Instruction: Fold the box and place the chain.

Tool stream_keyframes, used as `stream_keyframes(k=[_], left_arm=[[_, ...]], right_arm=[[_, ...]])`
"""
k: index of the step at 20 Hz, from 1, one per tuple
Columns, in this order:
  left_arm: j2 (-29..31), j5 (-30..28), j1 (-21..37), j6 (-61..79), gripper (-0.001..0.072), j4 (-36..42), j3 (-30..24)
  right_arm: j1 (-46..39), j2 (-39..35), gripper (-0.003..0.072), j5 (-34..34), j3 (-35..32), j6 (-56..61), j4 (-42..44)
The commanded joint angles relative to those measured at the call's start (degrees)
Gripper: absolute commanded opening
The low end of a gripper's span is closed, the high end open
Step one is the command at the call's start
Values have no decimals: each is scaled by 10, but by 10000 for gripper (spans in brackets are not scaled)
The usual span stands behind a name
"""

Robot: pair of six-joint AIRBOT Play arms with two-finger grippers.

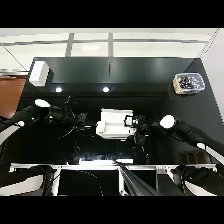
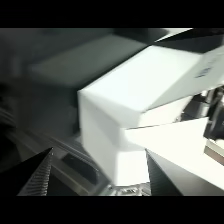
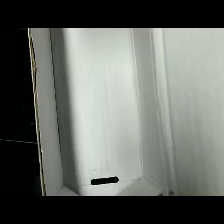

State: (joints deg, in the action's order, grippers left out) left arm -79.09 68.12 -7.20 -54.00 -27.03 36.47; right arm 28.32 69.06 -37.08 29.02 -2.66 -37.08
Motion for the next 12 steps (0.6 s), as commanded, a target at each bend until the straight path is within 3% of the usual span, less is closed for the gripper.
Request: stream_keyframes(k=[1, 3, 7, 10, 12], left_arm=[[9, 7, -12, -10, 719, 2, 18], [28, -23, -46, -57, 715, -32, 20], [94, -145, -129, -186, 682, -111, 21], [114, -160, -165, -235, 679, -117, 21], [113, -166, -184, -249, 571, -120, 21]], right_arm=[[0, 0, 492, 0, 0, 0, 0], [0, 0, 492, 0, 0, 0, 0], [0, 0, 492, 0, 0, 0, 0], [0, 0, 492, 0, 0, 0, 0], [0, 0, 492, 0, 0, 0, 0]])
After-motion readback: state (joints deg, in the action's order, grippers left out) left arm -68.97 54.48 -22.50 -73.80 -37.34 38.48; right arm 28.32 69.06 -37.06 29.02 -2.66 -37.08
